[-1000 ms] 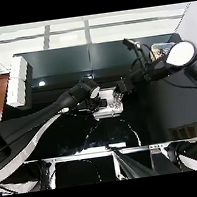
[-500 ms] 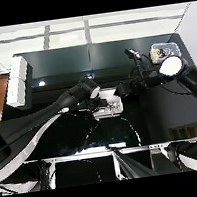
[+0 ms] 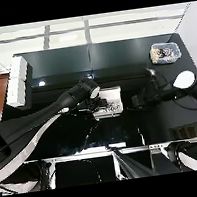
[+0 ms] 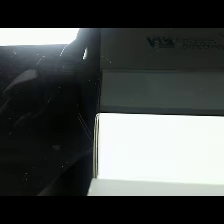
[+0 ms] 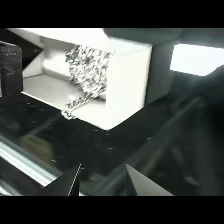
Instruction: Fold the box and place the chain.
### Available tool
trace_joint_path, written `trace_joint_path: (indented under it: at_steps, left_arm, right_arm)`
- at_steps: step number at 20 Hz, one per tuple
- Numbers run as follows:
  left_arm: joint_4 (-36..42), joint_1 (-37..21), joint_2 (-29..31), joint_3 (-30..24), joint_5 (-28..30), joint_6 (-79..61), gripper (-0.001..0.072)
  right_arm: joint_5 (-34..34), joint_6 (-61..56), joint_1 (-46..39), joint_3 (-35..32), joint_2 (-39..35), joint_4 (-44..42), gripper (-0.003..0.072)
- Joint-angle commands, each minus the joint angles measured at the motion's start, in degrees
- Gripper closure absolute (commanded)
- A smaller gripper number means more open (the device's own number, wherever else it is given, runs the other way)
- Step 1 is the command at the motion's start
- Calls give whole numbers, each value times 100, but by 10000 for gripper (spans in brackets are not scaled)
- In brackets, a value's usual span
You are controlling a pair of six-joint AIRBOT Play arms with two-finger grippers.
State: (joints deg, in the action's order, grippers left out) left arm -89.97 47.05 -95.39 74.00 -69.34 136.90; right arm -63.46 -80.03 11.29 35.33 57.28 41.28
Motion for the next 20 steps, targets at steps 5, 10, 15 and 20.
trace_joint_path:
  at_steps: [5,10,15,20]
  left_arm:
    - [2,-4,-2,2,4,0,679]
    - [2,-4,-2,2,2,0,679]
    - [2,-4,-2,2,4,0,679]
    - [0,-4,-2,2,4,0,679]
  right_arm:
    - [1950,-151,1060,-1088,-98,-1755,358]
    - [2730,-743,1445,-1204,-68,-1749,221]
    - [2833,-960,1453,-1213,-68,-1759,157]
    - [3012,-984,1456,-1215,-66,-1878,290]
